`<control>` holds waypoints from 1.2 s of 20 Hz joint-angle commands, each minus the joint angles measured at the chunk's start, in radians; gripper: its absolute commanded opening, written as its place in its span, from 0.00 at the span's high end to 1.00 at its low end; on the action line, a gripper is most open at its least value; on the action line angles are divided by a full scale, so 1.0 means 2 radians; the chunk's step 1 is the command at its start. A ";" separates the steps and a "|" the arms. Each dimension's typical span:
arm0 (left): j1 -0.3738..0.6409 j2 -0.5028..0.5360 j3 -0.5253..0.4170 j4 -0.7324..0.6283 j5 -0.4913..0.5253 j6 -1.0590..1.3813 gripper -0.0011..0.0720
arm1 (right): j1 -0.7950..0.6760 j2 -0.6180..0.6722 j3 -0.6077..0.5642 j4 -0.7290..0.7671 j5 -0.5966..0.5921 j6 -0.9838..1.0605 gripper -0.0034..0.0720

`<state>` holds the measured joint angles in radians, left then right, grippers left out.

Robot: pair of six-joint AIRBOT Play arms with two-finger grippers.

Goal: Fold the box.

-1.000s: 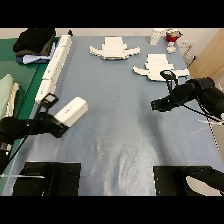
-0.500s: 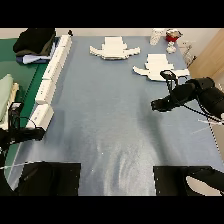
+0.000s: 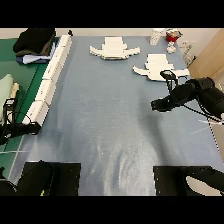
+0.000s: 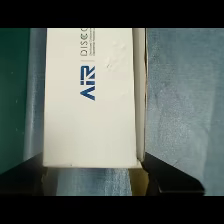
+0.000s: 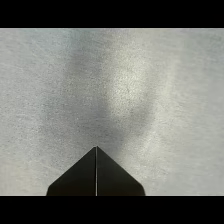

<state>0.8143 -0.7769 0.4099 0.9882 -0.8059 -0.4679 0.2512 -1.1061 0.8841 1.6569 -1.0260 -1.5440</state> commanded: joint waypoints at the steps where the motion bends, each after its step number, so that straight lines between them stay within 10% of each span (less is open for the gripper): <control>1: 0.001 -0.046 0.019 -0.039 0.011 0.043 0.26 | 0.000 0.000 0.000 0.000 0.000 0.000 0.95; 24: 0.001 -0.081 0.015 -0.048 0.023 0.081 0.25 | 0.000 0.000 0.000 0.000 0.000 0.000 0.95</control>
<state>0.8150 -0.9379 0.4469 0.8860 -0.7544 -0.3058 0.2512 -1.1061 0.8841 1.6569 -1.0260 -1.5436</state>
